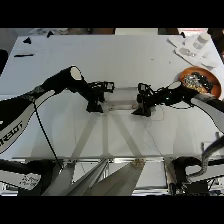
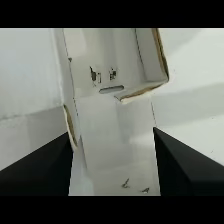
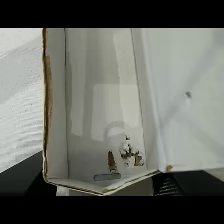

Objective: Fold the box and place the chain.

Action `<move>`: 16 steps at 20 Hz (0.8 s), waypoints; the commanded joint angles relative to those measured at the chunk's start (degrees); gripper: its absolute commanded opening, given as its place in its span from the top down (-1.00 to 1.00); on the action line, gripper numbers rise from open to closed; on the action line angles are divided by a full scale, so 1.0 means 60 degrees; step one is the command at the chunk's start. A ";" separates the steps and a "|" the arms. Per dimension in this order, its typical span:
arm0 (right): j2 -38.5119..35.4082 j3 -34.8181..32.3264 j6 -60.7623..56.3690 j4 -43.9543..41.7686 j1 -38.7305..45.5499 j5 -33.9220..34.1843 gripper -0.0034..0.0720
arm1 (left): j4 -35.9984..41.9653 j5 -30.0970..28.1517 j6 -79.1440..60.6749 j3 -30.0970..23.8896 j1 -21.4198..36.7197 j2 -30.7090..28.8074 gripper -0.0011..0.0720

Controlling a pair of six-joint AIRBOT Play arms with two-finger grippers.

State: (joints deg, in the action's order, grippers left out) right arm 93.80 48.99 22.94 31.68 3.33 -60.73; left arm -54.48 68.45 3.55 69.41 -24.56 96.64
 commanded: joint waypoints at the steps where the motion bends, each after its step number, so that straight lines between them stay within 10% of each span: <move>1: 0.0000 0.0000 0.0007 -0.0004 0.0000 0.0011 -0.46 | -0.0062 0.0015 -0.0164 0.0000 0.0226 -0.0036 -0.41; 16: 0.0000 -0.0004 0.0007 -0.0004 0.0000 0.0011 -0.46 | 0.1086 0.0543 -0.1096 0.0000 0.0208 -0.0047 -0.09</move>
State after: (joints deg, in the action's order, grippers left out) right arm 93.80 48.99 22.98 31.66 3.33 -60.66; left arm -48.42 72.31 -2.79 69.41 -23.27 96.36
